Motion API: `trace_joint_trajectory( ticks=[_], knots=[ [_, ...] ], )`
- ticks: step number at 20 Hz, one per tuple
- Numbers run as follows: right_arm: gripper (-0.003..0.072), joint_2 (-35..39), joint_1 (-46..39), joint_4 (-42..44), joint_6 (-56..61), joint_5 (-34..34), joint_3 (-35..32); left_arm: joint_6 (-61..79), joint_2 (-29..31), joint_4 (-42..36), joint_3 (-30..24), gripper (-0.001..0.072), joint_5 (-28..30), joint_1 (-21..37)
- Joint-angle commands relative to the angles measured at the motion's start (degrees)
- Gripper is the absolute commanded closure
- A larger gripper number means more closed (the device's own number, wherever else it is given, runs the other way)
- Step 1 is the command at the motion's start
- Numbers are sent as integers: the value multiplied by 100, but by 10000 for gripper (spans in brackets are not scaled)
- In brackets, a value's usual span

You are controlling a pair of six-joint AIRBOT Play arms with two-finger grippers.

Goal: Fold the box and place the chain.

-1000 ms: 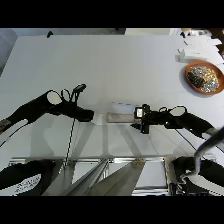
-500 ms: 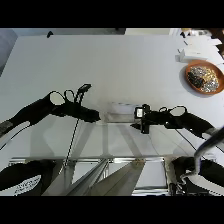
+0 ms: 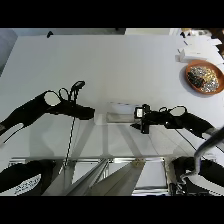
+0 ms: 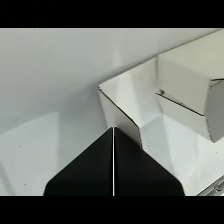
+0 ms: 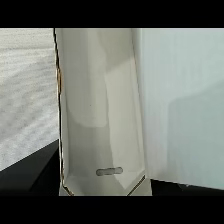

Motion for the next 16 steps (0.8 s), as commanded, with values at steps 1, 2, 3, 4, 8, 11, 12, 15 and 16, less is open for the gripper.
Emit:
trace_joint_trajectory(
  ticks=[1,2,3,4,8,11,12,15,16],
  knots=[
    [282,4,2,2,0,0,0,-332,-291,166,-2,709,17,2],
    [282,4,0,2,0,0,0,-330,-376,157,-2,709,52,-28],
    [282,4,0,2,0,0,0,-330,-422,127,-2,709,105,-70],
    [282,4,2,2,0,0,0,-328,-442,46,-2,709,153,-92],
    [282,4,0,2,0,-2,0,-315,-527,-61,-2,709,181,-129],
    [282,4,0,2,0,0,0,-221,-549,-308,-2,708,186,-208],
    [282,4,2,2,0,0,0,-118,-546,-420,-2,708,181,-232],
    [282,4,0,2,0,0,0,-46,-494,-533,0,708,177,-236],
    [282,4,0,2,0,0,0,-44,-444,-538,0,707,179,-234]
  ],
)
